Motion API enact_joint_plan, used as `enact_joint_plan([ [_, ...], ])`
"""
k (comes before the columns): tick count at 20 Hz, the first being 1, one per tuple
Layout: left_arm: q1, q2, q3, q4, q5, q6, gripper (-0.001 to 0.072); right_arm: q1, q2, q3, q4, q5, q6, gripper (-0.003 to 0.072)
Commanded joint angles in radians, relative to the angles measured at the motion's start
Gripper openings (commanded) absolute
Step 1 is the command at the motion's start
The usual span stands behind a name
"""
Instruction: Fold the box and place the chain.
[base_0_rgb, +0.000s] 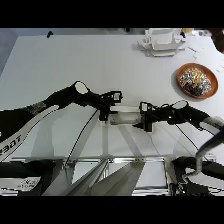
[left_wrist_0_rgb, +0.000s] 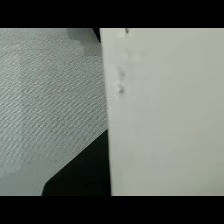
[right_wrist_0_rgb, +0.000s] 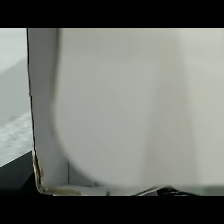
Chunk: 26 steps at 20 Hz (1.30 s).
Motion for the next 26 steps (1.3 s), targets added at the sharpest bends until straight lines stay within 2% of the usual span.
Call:
enact_joint_plan([
  [1,0.000,0.000,0.000,0.000,0.003,-0.001,0.0011,-0.021,0.022,0.001,-0.012,0.027,0.058,0.0602],
  [5,0.000,0.000,0.000,0.000,0.003,-0.001,0.0011,-0.057,0.023,0.001,-0.045,0.042,0.082,0.0610],
  [6,0.000,0.000,0.000,0.000,0.003,-0.001,0.0011,-0.057,0.023,0.001,-0.034,0.042,0.067,0.0706],
  [14,0.000,0.000,0.000,0.000,0.003,-0.001,0.0011,-0.054,0.023,0.001,-0.009,0.022,0.007,0.0699],
  [17,0.000,0.000,0.000,0.000,0.003,-0.001,0.0011,-0.011,0.020,0.001,-0.011,-0.011,0.007,0.0689],
  [20,0.000,0.000,0.000,0.000,0.003,-0.001,0.0011,0.000,0.012,0.001,-0.015,-0.023,0.016,0.0621],
  [21,0.000,0.000,0.000,0.000,0.003,-0.001,0.0011,0.000,0.011,0.001,-0.032,-0.021,0.016,0.0526],
  [23,0.000,0.000,0.000,0.000,0.003,-0.001,0.0011,0.000,0.011,0.001,-0.043,-0.018,0.016,0.0493],
  [24,0.000,0.000,0.000,0.000,0.003,-0.001,0.0011,0.000,0.011,0.001,-0.042,-0.018,0.016,0.0446],
  [26,0.000,0.000,0.000,0.000,0.003,-0.001,0.0011,0.000,0.011,0.001,-0.042,-0.018,0.016,0.0433],
])
